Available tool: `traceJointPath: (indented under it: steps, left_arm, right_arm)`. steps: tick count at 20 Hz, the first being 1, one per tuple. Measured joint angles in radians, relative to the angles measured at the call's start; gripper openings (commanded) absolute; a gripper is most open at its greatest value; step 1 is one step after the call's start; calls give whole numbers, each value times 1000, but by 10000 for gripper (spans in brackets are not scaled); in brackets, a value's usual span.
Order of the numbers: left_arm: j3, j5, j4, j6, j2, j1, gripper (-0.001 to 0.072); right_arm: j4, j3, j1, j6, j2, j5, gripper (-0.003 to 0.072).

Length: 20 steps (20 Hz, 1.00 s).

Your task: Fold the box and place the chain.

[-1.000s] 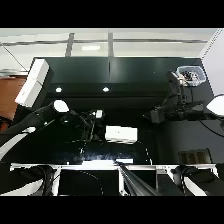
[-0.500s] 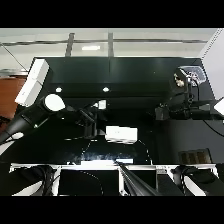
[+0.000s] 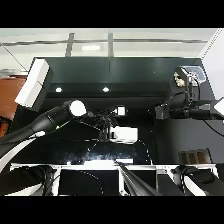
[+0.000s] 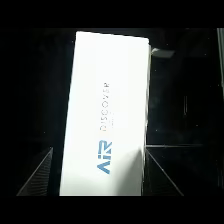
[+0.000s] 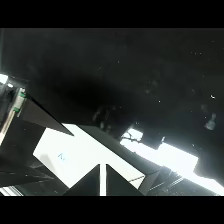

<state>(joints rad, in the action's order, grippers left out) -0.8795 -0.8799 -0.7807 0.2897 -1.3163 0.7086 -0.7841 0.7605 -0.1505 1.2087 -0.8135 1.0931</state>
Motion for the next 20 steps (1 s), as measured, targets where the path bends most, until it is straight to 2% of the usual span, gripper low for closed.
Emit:
traceJointPath:
  steps: [12, 20]
  left_arm:
    - [-31, 2, 0, 47, -40, 8, 700]
    - [-75, -82, 0, 77, -88, 9, 703]
  right_arm:
    - [0, 0, 0, -1, 0, -14, 44]
    - [0, 0, 0, -2, 0, -20, 45]
